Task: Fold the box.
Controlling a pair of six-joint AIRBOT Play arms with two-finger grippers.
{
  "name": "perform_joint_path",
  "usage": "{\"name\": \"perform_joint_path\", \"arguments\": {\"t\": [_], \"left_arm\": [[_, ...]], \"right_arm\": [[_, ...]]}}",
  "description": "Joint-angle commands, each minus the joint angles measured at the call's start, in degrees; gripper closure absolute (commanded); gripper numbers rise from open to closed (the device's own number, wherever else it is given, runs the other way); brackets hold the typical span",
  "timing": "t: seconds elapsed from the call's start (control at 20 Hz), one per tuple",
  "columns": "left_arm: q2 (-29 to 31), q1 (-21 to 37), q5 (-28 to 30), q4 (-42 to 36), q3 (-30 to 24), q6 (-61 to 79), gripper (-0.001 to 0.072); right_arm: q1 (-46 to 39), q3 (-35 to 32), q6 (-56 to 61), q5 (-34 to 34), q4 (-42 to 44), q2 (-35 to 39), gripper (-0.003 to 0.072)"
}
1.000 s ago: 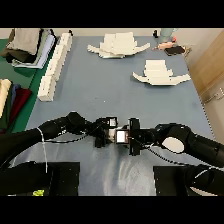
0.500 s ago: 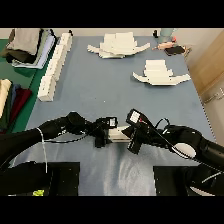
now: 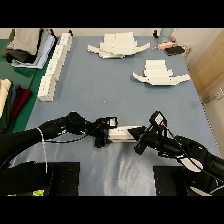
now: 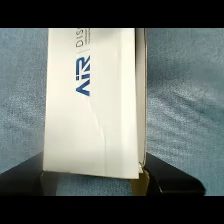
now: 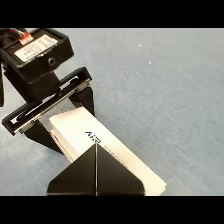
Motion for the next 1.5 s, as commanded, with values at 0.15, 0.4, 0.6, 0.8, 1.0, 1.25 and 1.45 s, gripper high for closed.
{"name": "perform_joint_path", "arguments": {"t": [0.15, 0.4, 0.6, 0.8, 1.0, 1.25, 1.45], "left_arm": [[0.0, 0.0, 0.0, 0.0, 0.0, 0.0, 0.019], [0.0, 0.0, 0.0, 0.0, 0.0, 0.0, 0.019], [0.0, 0.0, 0.0, 0.0, 0.0, 0.0, 0.019], [0.0, 0.0, 0.0, 0.0, 0.0, 0.0, 0.019], [0.0, 0.0, 0.0, 0.0, 0.0, 0.0, 0.019], [0.0, 0.0, 0.0, 0.0, 0.1, 0.0, 0.019], [0.0, 0.0, 0.0, 0.0, 0.0, 0.0, 0.019]], "right_arm": [[3.4, -2.8, 1.0, -8.0, 1.9, -2.1, 0.0683], [6.8, -2.8, 1.7, -10.7, 3.0, -7.8, 0.0683], [6.8, -3.5, 1.8, -10.9, 3.1, -8.6, 0.0683], [6.8, -4.5, 1.8, -11.1, 3.7, -8.7, 0.0683], [6.8, -4.7, 1.8, -11.5, 3.7, -10.4, 0.0683], [6.8, -4.7, 1.8, -12.3, 3.7, -11.4, 0.0683], [6.8, -4.7, 1.8, -12.2, 3.7, -12.2, 0.0683]]}}
